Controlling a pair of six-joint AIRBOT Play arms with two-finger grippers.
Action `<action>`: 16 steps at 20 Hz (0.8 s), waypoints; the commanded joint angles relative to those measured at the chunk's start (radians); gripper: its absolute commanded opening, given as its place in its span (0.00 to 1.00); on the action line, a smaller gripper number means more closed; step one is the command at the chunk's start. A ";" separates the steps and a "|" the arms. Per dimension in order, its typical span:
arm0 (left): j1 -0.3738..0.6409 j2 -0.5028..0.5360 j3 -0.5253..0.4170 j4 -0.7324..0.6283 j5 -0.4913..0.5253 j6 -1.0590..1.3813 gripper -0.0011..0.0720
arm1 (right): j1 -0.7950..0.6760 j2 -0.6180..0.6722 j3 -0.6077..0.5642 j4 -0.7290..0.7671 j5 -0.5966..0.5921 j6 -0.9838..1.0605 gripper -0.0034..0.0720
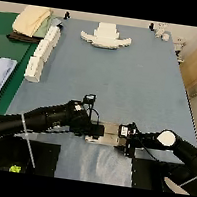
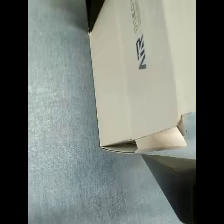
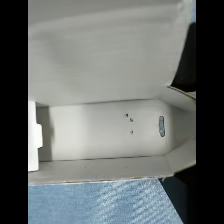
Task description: Fold the box.
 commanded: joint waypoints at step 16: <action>-0.068 -0.211 0.153 0.142 -0.160 -0.189 0.65 | 0.000 0.001 0.001 0.000 0.000 0.000 0.74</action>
